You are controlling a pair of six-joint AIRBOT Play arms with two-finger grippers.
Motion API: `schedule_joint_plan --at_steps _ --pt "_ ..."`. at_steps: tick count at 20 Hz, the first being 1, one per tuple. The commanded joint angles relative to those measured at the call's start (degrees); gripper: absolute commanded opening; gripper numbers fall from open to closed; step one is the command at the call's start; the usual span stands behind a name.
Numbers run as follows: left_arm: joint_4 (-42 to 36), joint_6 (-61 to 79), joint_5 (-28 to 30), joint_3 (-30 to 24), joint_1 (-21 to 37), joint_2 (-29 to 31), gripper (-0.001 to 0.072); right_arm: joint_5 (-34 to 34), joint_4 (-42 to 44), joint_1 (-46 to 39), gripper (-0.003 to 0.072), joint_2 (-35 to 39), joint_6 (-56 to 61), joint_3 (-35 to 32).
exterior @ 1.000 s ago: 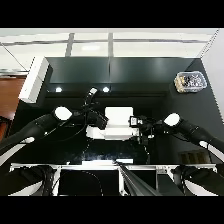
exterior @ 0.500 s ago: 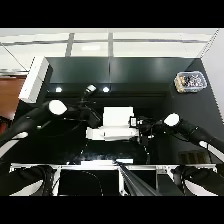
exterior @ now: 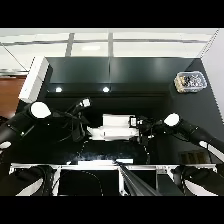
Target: Fold the box and place the chain.
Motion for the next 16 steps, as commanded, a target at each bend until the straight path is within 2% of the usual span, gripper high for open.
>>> schedule_joint_plan --at_steps 1,4,7,9,12,14,15,16 --pt "0.0 14.1 10.1 -1.9 -4.6 -1.2 0.0708 0.0 0.0 0.0 0.0202 0.0 0.0 0.0" --pt "0.0 21.9 14.7 -1.9 -9.9 -3.8 0.0698 0.0 0.0 0.0 0.0202 0.0 0.0 0.0" --pt "0.4 20.6 14.1 -1.8 -11.5 -5.6 0.0663 0.0 0.0 0.0 0.0202 0.0 0.0 0.0" --pt "0.5 18.4 12.4 -1.8 -11.5 -5.7 0.0465 0.0 0.0 0.0 0.0202 0.0 0.0 0.0" --pt "-3.8 17.4 11.9 -1.8 -11.5 -5.9 0.0224 0.0 0.0 0.0 0.0202 0.0 0.0 0.0" --pt "-7.1 17.3 12.2 -1.8 -11.5 -7.0 0.0213 0.0 0.0 0.0 0.0202 0.0 0.0 0.0" --pt "-8.2 17.3 13.0 -1.8 -11.5 -7.5 0.0165 0.0 0.0 0.0 0.0202 0.0 0.0 0.0" --pt "-9.2 17.3 13.8 -1.8 -11.5 -8.1 0.0148 0.0 0.0 0.0 0.0202 0.0 0.0 0.0"
